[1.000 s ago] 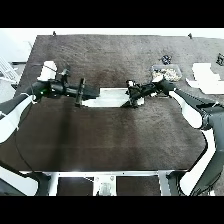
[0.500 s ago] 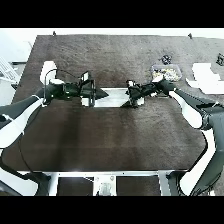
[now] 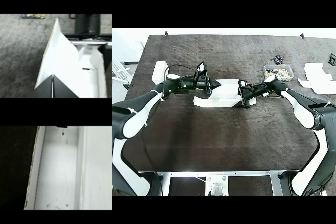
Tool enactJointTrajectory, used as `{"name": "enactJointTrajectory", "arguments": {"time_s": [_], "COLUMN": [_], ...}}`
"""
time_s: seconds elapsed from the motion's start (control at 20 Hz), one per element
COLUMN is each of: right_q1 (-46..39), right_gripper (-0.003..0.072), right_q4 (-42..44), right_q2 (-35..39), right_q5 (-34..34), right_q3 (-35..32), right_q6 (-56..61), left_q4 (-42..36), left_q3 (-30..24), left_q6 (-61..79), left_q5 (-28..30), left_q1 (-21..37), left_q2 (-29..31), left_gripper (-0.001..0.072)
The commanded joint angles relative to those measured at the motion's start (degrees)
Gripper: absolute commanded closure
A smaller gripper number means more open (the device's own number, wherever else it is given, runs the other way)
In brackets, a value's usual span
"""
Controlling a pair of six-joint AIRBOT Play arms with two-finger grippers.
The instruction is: Fold the box and place the chain.
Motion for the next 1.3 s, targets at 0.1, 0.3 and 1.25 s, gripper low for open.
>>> {"name": "enactJointTrajectory", "arguments": {"time_s": [0.1,0.3,1.25], "right_q1": [0.04,0.04,0.07], "right_gripper": [0.0102,0.0102,0.0102], "right_q4": [0.00,0.00,0.00], "right_q2": [-0.02,-0.02,-0.02], "right_q5": [0.04,0.04,0.04], "right_q3": [-0.02,-0.02,-0.02], "right_q6": [-0.04,-0.04,-0.04], "left_q4": [0.11,0.20,3.45], "left_q3": [1.03,1.03,1.03], "left_q6": [-2.67,-3.23,-4.26], "left_q5": [1.95,1.99,1.88], "left_q1": [-0.02,-0.02,-0.02], "left_q2": [-2.62,-4.15,-4.39], "left_gripper": [0.0691,0.0691,0.0691]}}
